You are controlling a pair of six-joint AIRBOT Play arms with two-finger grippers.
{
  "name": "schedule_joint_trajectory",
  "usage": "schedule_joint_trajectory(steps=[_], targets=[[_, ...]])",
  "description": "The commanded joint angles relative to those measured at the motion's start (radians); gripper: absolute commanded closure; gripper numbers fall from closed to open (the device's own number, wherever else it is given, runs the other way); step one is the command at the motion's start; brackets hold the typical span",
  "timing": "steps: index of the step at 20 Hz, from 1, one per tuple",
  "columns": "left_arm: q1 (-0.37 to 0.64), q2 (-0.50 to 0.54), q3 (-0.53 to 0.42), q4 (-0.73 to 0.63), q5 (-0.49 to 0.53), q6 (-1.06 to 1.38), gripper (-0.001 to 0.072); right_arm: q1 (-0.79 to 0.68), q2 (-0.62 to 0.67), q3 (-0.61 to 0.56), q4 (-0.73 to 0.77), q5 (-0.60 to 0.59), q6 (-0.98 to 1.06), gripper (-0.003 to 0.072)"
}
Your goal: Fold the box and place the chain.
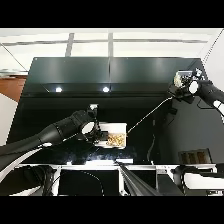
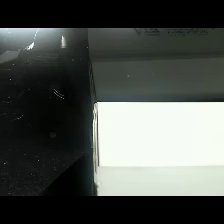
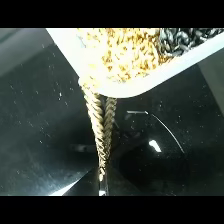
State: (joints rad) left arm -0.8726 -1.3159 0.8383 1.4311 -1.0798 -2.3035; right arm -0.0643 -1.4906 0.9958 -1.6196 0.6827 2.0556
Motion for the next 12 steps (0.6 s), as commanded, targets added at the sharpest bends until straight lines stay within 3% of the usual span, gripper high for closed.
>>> schedule_joint_trajectory(steps=[1, 7, 12], targets=[[0.0, 0.0, 0.001, 0.001, 0.002, 0.0, 0.0676, -0.004, 0.008, 0.001, 0.045, 0.052, -0.108, 0.0648], [0.0, 0.0, 0.001, 0.0, 0.002, 0.0, 0.0676, -0.004, 0.139, 0.001, 0.058, 0.089, -0.243, 0.0648], [0.0, 0.0, 0.001, 0.0, 0.002, 0.0, 0.0676, -0.004, 0.415, 0.002, 0.205, 0.12, -0.423, 0.0647]])
